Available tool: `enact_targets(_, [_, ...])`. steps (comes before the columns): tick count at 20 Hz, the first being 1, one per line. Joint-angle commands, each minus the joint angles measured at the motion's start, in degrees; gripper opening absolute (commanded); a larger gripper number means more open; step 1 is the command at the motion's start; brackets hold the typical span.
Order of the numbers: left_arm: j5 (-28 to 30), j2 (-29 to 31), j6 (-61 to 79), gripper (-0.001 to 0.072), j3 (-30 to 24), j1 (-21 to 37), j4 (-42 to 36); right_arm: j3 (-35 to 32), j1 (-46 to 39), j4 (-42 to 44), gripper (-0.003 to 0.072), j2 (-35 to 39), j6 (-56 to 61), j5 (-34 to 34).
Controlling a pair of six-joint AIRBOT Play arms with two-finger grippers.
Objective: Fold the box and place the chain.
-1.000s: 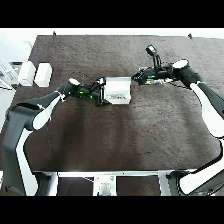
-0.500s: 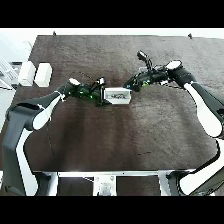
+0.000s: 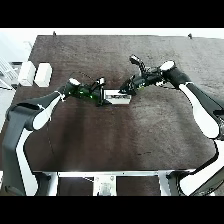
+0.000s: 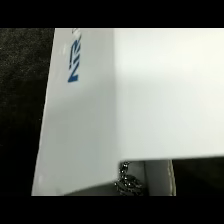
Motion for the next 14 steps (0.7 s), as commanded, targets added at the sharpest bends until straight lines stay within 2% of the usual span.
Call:
enact_targets(1, [0.0, 0.0, 0.0, 0.0426, 0.0, 0.1, 0.0, 0.1, 0.5, -2.3, 0.0332, -0.1, -2.9, -2.8])
enact_targets(7, [0.0, 0.0, 0.0, 0.0426, 0.0, 0.1, 0.0, 0.1, 0.7, -4.5, 0.0332, -0.2, -5.5, -3.2])
enact_targets(10, [0.0, 0.0, 0.0, 0.0426, 0.0, 0.1, 0.0, 0.1, 0.7, -4.5, 0.0337, -0.2, -5.6, 0.7])
enact_targets(11, [0.0, 0.0, 0.0, 0.0426, 0.0, 0.1, 0.0, 0.1, 0.7, -4.5, 0.0346, -0.2, -5.6, 1.2])
enact_targets(12, [0.0, 0.0, 0.0, 0.0426, 0.0, 0.1, 0.0, 0.1, 0.7, -4.5, 0.0413, -0.2, -5.6, 1.2])
enact_targets(13, [0.0, 0.0, 0.0, 0.0426, 0.0, 0.1, 0.0, 0.1, 0.7, -4.5, 0.0439, -0.2, -5.7, 1.2])
enact_targets(14, [0.0, 0.0, 0.0, 0.0426, 0.0, 0.1, 0.0, 0.1, 0.8, -4.5, 0.0437, -0.2, -5.7, 1.1])
